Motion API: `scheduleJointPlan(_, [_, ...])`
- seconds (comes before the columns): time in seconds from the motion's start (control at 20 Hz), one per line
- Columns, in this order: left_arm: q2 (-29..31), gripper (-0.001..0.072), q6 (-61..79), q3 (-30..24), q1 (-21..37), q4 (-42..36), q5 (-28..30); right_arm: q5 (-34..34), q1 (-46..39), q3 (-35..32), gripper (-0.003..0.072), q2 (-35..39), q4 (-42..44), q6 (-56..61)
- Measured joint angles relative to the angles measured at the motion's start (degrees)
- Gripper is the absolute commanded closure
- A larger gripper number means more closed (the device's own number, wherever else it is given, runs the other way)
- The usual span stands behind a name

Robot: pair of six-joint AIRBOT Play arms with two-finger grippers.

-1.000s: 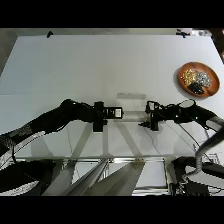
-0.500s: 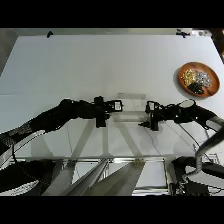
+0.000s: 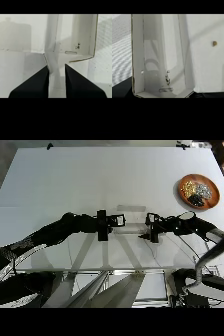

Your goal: Fold the box and place the chain.

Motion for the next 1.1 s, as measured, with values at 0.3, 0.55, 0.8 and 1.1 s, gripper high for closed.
scheduleJointPlan(0.3, [0.0,0.0554,0.3,0.0,-2.5,-0.3,-1.8,0.0,0.0,0.0,0.0274,0.0,0.0,0.0])
scheduleJointPlan(0.55, [-0.2,0.0554,0.3,0.0,-4.0,-0.9,-4.7,0.0,0.0,0.0,0.0274,0.0,0.0,0.0])
scheduleJointPlan(0.8, [-1.7,0.0553,0.2,0.0,-4.5,-2.3,-7.3,0.0,0.0,0.0,0.0274,0.0,0.0,0.0])
scheduleJointPlan(1.1, [-3.4,0.0521,0.1,0.0,-6.0,-3.5,-10.1,0.0,0.0,0.0,0.0274,0.0,0.0,0.0])
